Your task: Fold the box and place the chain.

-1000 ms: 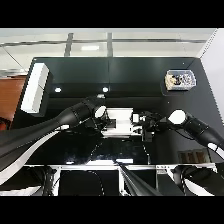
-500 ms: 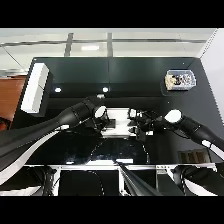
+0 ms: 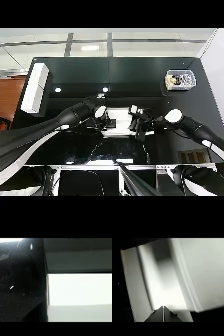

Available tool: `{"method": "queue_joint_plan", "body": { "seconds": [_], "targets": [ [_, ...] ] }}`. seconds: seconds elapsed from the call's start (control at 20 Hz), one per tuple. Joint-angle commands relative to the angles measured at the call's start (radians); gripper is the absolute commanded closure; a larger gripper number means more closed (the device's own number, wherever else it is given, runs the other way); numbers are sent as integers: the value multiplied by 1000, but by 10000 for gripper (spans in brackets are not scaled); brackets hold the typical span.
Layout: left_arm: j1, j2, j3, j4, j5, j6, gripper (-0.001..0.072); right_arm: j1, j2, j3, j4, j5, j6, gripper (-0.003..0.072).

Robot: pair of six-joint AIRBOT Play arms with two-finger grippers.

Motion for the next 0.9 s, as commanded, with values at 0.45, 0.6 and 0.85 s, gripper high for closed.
{"method": "queue_joint_plan", "body": {
  "seconds": [0.45, 0.6, 0.85],
  "targets": [
    [0, 0, 0, 2, -12, 2, 688, -723, 196, -76, -271, 231, 1106, 673],
    [0, 0, 0, 2, -12, 2, 688, -672, 92, -130, -157, 316, 975, 674],
    [0, 0, 0, 2, -12, 2, 688, -483, -71, -129, 96, 329, 769, 673]
  ]
}}
